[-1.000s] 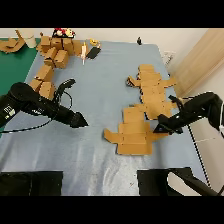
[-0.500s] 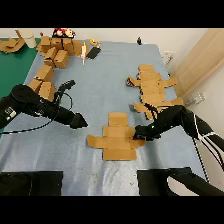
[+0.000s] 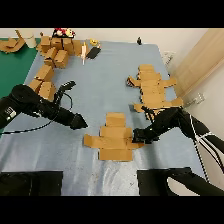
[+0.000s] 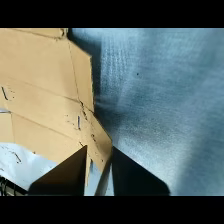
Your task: Fold the box.
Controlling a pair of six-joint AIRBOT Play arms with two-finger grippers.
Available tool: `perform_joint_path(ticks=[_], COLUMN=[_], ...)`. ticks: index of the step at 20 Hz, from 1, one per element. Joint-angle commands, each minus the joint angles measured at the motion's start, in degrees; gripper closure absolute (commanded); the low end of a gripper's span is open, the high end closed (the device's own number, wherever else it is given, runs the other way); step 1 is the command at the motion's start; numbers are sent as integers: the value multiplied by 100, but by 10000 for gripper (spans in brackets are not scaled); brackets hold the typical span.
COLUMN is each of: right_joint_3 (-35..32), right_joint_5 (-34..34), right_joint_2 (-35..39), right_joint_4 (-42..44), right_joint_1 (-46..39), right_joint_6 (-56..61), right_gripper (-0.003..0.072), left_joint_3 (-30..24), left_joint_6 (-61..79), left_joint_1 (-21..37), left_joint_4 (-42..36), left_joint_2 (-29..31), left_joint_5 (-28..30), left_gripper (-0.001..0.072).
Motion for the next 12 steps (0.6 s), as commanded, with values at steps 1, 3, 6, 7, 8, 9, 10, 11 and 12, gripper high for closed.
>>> perform_joint_path(ticks=[1, 3, 6, 7, 8, 9, 10, 11, 12], right_joint_3=[4, 4, 4, 2, 2, 2, 2, 2, 2], right_joint_5=[-109, -109, -114, -168, -256, -332, -382, -391, -354], right_joint_2=[7, 7, 4, 2, 0, 0, 0, 0, 0], right_joint_4=[-251, -280, -258, -221, -201, -203, -195, -107, 136], right_joint_1=[9, 9, 9, 9, 9, 9, 11, 11, 11], right_joint_6=[7, 22, 70, 63, 63, 44, -22, -144, -461], right_gripper=[350, 345, 345, 349, 403, 469, 536, 585, 680], left_joint_3=[0, 0, 0, 0, 0, 0, 0, 2, 2], left_joint_6=[-22, -22, -22, -22, -24, -24, -22, -22, -17], left_joint_1=[9, 9, 9, 9, 9, 9, 9, 17, 66], left_joint_4=[2, 2, 2, 0, 2, 0, 0, 2, 2], left_joint_2=[-2, -2, -2, -2, -2, -2, -2, -2, -2], left_joint_5=[-116, -136, -133, -133, -136, -140, -142, -142, -140], left_gripper=[293, 294, 293, 294, 294, 293, 293, 293, 293])
